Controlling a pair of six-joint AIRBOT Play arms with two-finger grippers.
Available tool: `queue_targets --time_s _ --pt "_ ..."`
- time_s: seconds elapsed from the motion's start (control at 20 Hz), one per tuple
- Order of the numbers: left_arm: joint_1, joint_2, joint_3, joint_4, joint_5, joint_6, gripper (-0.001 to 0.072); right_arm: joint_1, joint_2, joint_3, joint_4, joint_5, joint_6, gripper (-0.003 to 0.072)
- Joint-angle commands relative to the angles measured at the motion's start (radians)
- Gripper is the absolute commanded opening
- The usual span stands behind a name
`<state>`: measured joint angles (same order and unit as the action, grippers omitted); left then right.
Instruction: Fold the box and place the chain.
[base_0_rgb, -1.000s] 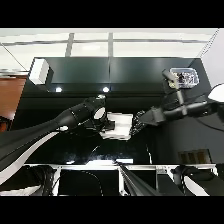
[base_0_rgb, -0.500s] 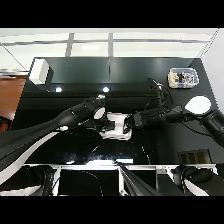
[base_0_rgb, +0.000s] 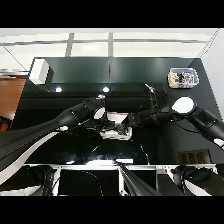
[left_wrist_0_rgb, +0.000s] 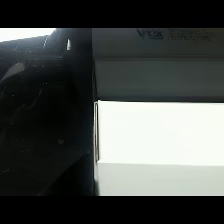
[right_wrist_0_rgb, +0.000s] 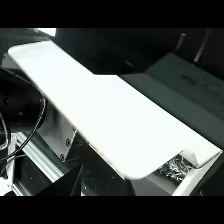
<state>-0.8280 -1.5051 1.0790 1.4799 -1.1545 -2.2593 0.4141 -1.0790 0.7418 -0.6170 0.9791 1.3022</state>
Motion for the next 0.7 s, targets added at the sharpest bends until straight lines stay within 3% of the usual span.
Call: queue_targets --time_s 0.0,0.15,0.3,0.65 --pt "0.001 0.0 0.0 0.0 0.0 0.0 0.0025 -0.074 0.023 0.017 -0.023 0.087 0.003 0.0317" --pt "0.001 0.0 0.0 0.0 0.0 0.0 0.0025 -0.239 0.138 0.048 -0.162 0.231 0.0 0.0317" --pt "0.001 0.0 0.0 0.0 0.002 0.0 0.0025 -0.387 0.265 0.048 -0.322 0.272 0.001 0.0316" --pt "0.019 0.01 0.005 0.008 -0.007 -0.14 0.0025 -0.453 0.305 0.048 -0.341 0.277 -0.002 0.0316"
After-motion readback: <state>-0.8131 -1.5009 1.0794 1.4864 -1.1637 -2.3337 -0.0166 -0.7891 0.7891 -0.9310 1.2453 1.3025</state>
